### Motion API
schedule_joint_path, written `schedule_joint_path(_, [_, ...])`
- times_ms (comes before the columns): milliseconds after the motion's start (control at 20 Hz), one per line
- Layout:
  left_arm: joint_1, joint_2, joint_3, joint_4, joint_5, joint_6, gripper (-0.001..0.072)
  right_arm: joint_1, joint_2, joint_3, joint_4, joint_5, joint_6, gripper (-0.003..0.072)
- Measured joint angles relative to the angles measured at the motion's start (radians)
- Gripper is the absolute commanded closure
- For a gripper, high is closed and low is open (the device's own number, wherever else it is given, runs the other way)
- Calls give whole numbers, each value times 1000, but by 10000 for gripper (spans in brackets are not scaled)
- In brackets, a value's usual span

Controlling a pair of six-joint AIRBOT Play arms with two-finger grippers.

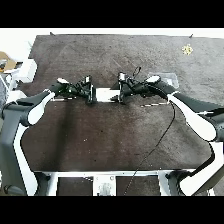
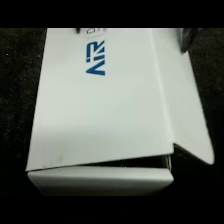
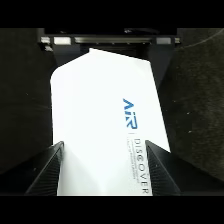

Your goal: Fold the box and place the chain.

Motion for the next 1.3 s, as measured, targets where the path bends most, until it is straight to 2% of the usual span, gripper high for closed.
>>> schedule_joint_path(200, [0,0,0,-2,2,-2,417,1,-2,18,17,-60,-72,123])
schedule_joint_path(250, [1,0,0,-2,3,-2,417,1,0,26,21,-68,-81,187])
schedule_joint_path(350, [2,0,0,-2,4,-1,417,0,12,39,32,-72,-93,209])
schedule_joint_path(400, [2,0,0,-2,3,-1,417,0,18,43,33,-66,-96,310])
schedule_joint_path(500, [2,0,0,-2,3,0,417,0,25,47,33,-51,-101,336])
schedule_joint_path(550, [2,0,0,-2,2,0,417,0,26,47,31,-46,-102,431])
schedule_joint_path(950, [2,0,0,-2,1,0,417,1,21,47,-18,-29,-75,431])
schedule_joint_path(1250, [2,0,0,-1,1,-1,417,1,5,55,-23,-61,-56,437])
schedule_joint_path(1300, [2,0,0,-1,0,-1,417,1,3,57,-22,-58,-55,524])
